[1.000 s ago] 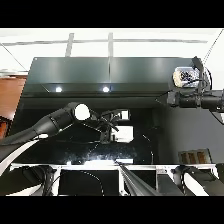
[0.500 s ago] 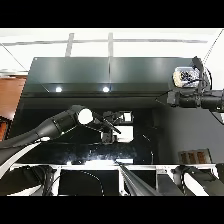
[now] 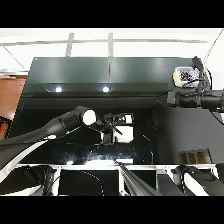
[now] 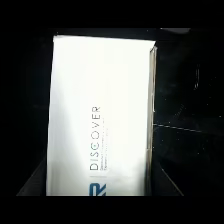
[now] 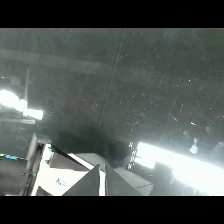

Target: Fold the box and place the chain.

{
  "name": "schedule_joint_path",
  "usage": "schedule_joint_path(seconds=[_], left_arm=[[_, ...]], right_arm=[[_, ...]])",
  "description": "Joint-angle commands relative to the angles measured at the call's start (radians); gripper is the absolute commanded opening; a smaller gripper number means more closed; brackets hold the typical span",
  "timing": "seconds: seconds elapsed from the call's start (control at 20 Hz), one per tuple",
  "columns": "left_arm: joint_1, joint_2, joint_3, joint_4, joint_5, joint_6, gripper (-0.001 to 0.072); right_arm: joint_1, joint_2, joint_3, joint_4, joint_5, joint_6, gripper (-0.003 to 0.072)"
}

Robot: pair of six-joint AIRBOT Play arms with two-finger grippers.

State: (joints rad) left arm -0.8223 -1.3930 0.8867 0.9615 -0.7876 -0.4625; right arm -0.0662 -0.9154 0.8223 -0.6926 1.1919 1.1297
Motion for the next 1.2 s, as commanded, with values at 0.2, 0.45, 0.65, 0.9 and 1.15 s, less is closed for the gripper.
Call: schedule_joint_path(seconds=[0.2, 0.45, 0.65, 0.9, 1.15], left_arm=[[-0.005, -0.036, 0.0, 0.011, -0.011, -0.025, 0.0468], [0.163, 0.027, 0.001, 0.2, -0.089, -0.236, 0.0341], [0.525, 0.061, 0.051, 0.403, -0.084, -0.497, 0.0351], [0.955, -0.09, 0.371, 0.418, -0.091, -0.517, 0.039], [1.14, -0.421, 0.841, 0.417, -0.138, -0.591, 0.0402]], right_arm=[[0.0, 0.0, 0.0, 0.0, -0.006, 0.0, 0.0046], [0.0, 0.0, 0.0, 0.001, -0.006, 0.0, 0.0045], [0.0, 0.0, 0.0, 0.011, -0.006, 0.014, 0.0046], [0.0, 0.0, 0.0, 0.011, -0.006, 0.018, 0.0045], [0.0, 0.0, 0.0, 0.011, -0.015, 0.018, 0.0045]])
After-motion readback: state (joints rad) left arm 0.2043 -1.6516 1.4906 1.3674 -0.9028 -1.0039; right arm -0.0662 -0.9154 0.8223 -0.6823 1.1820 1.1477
